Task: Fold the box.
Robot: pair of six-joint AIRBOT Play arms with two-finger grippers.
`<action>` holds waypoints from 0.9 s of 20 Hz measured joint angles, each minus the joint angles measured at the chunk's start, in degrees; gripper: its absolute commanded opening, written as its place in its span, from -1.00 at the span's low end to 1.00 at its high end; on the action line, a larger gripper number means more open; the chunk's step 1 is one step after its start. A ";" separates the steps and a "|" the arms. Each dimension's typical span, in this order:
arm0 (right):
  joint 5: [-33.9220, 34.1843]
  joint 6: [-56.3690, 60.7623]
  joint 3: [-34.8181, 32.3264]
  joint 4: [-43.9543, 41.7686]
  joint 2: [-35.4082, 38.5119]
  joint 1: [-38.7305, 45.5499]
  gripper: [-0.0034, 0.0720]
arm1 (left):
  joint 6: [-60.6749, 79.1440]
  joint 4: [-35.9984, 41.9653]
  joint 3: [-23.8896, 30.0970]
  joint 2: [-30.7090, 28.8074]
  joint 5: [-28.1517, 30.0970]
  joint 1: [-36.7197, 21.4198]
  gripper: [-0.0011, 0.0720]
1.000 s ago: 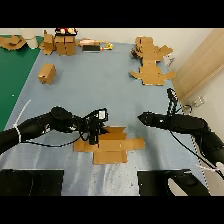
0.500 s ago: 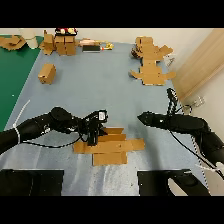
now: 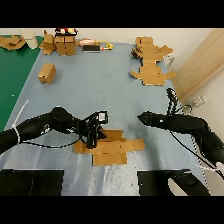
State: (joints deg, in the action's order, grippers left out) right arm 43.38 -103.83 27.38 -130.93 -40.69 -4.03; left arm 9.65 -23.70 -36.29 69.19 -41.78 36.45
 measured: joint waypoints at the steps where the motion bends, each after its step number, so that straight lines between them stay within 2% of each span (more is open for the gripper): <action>1: 0.00 -0.07 0.00 0.00 0.00 -0.02 -0.90 | -0.31 -0.20 0.04 0.04 -0.72 0.11 -0.93; 10: 0.00 -0.57 0.00 -0.02 -0.02 -0.02 -0.90 | -0.72 -0.68 0.11 0.04 -1.46 -0.07 -0.93; 18: 0.00 -3.04 0.00 -0.02 -0.02 -0.02 -0.90 | -0.70 -0.63 0.00 0.04 1.09 -0.07 -0.93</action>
State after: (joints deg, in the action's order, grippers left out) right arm 43.38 -106.87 27.38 -130.96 -40.71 -4.05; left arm 8.95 -24.34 -36.29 69.23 -40.69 36.38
